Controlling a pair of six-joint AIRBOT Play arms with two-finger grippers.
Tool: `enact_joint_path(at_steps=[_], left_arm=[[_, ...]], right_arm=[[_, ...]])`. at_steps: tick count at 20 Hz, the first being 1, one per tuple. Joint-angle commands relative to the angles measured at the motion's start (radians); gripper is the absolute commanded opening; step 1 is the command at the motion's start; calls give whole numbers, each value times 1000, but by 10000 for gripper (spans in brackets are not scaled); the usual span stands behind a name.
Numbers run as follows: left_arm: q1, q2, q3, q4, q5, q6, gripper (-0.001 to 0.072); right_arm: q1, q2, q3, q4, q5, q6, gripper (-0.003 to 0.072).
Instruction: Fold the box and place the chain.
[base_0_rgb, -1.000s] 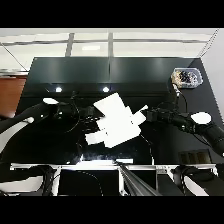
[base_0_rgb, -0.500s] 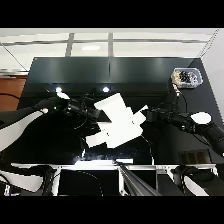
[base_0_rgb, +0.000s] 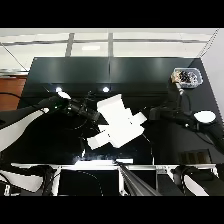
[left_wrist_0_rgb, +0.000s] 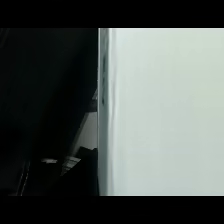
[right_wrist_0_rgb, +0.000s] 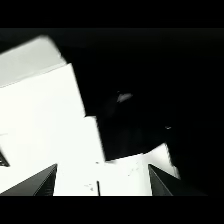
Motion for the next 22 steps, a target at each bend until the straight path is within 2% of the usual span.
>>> enact_joint_path(at_steps=[1, 4, 6, 7, 8, 12, 19, 22], left_arm=[[-1, 33, 1, 24, 0, 92, 27], [-26, 137, -2, 161, 68, 216, 24], [-84, 234, -31, 273, 233, 410, 26], [-115, 271, -53, 296, 319, 529, 27], [-137, 285, -64, 295, 354, 614, 28], [-191, 250, -64, 285, 373, 678, 29], [-198, 236, -64, 288, 380, 718, 29], [-197, 211, -64, 290, 375, 721, 30]], right_arm=[[-148, 1, 106, -170, 238, 9, 647], [-229, 1, 233, -418, 472, -30, 647], [-223, 0, 235, -518, 529, -70, 647], [-214, 0, 220, -525, 525, -79, 647], [-196, 0, 202, -506, 519, -109, 646], [-57, 0, 151, -428, 460, -256, 647], [181, -2, 63, -438, 274, -518, 647], [254, -2, 21, -509, 188, -552, 647]])
